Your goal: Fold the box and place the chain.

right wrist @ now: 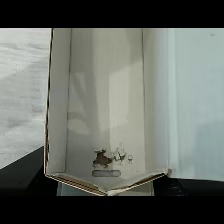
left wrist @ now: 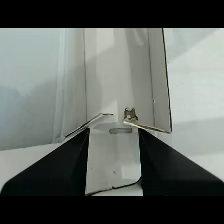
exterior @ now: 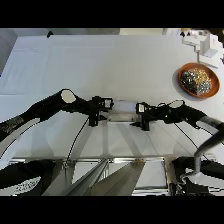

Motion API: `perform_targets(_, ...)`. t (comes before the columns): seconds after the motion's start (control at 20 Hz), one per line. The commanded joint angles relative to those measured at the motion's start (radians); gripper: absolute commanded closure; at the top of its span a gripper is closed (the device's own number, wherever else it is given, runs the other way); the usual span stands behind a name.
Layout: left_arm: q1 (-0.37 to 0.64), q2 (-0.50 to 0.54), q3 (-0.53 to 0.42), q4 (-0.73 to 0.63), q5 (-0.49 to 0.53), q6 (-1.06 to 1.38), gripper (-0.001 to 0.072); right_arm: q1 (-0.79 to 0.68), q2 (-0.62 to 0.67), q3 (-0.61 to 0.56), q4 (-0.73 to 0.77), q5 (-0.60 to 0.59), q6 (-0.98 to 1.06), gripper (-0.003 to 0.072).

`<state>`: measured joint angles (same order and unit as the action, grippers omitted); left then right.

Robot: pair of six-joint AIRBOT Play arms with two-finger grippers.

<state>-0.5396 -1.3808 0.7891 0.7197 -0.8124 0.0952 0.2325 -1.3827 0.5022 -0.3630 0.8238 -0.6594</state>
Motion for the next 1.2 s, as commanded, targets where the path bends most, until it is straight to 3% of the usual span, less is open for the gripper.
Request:
perform_targets(0.0, -0.023, -0.002, 0.0, -0.039, 0.047, -0.009, 0.0581, 0.0, 0.001, 0.0, 0.0, 0.0, 0.0, 0.0331)
perform_targets(0.35, -0.062, -0.027, 0.0, -0.054, 0.068, -0.01, 0.0564, 0.0, 0.001, 0.0, 0.0, 0.0, 0.0, 0.0331)
perform_targets(0.4, -0.063, -0.027, 0.0, -0.054, 0.068, -0.01, 0.0519, 0.0, 0.001, 0.0, 0.0, 0.0, 0.0, 0.0331)
perform_targets(0.5, -0.063, -0.027, 0.0, -0.054, 0.068, -0.019, 0.0321, 0.0, 0.001, 0.0, 0.0, 0.0, 0.0, 0.0331)
perform_targets(0.55, -0.063, -0.027, 0.0, -0.054, 0.066, -0.02, 0.0291, 0.0, 0.001, 0.0, 0.0, 0.0, 0.0, 0.0331)
perform_targets(0.85, -0.057, -0.016, 0.0, -0.051, 0.057, -0.098, 0.03, 0.0, 0.001, 0.0, 0.0, 0.0, 0.0, 0.0331)
perform_targets(0.9, -0.049, 0.002, 0.0, -0.049, 0.05, -0.138, 0.0363, 0.0, 0.001, 0.0, 0.0, 0.0, 0.0, 0.0331)
perform_targets(1.05, 0.004, 0.085, 0.0, -0.003, -0.026, -0.286, 0.0711, 0.0, 0.001, 0.0, 0.0, 0.0, 0.0, 0.0331)
perform_targets(1.15, 0.063, 0.147, 0.0, 0.063, -0.113, -0.439, 0.0707, 0.0, 0.001, 0.0, 0.0, 0.0, 0.0, 0.0331)
